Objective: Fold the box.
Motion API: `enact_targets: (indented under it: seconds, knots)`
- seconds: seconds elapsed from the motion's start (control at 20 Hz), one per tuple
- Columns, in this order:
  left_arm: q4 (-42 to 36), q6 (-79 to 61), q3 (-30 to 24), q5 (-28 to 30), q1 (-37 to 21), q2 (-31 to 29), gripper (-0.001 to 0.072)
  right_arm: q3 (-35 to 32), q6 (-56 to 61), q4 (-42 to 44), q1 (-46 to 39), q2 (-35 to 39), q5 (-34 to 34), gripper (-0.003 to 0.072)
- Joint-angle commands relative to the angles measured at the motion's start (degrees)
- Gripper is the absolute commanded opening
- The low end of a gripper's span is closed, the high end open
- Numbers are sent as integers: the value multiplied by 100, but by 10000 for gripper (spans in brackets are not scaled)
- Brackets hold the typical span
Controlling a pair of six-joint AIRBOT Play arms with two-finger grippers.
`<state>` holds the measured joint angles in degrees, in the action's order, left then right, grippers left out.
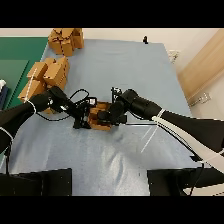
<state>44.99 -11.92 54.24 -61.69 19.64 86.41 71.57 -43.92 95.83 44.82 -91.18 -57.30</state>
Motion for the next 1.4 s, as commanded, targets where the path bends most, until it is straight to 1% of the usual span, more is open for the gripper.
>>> enact_targets:
  seconds: [0.0, 0.15, 0.25, 0.4, 0.75, 0.8, 0.85, 0.9, 1.1, 1.15, 1.25, 1.3, 1.35]
  knots:
    - [4, 0, 2, 11, -4, 0, 227, 271, 92, -227, -4, 7, -435, 332]
    - [4, 0, 2, 15, -4, 0, 227, 319, 348, -382, -7, -20, -883, 332]
    - [2, 0, 2, 17, -4, 0, 227, 319, 522, -568, -7, -72, -1036, 332]
    - [0, 0, 2, 15, -4, 0, 227, 398, 549, -557, -9, -225, -907, 332]
    - [2, 0, 2, 13, -4, 0, 227, 970, 551, -557, -4, -660, -885, 332]
    - [2, 0, 2, 15, -4, 0, 227, 1056, 553, -555, -4, -710, -935, 292]
    - [2, 0, 2, 13, -4, 0, 227, 1115, 553, -557, 13, -739, -960, 121]
    - [2, 0, 2, 9, -4, 0, 227, 1143, 551, -560, 39, -743, -981, 6]
    - [2, 0, 2, 15, -4, 0, 227, 1150, 623, -586, 55, -780, -1589, 4]
    - [2, 0, 2, 13, -4, 0, 227, 1150, 623, -608, 59, -780, -1606, 4]
    - [2, 0, 2, 11, -4, 0, 227, 1185, 621, -601, 66, -780, -1390, 6]
    - [0, 0, 2, 11, -4, 0, 227, 1226, 616, -516, 66, -778, -1228, 25]
    - [2, 0, 2, 11, -4, 0, 227, 1292, 608, -380, 66, -778, -1169, 176]
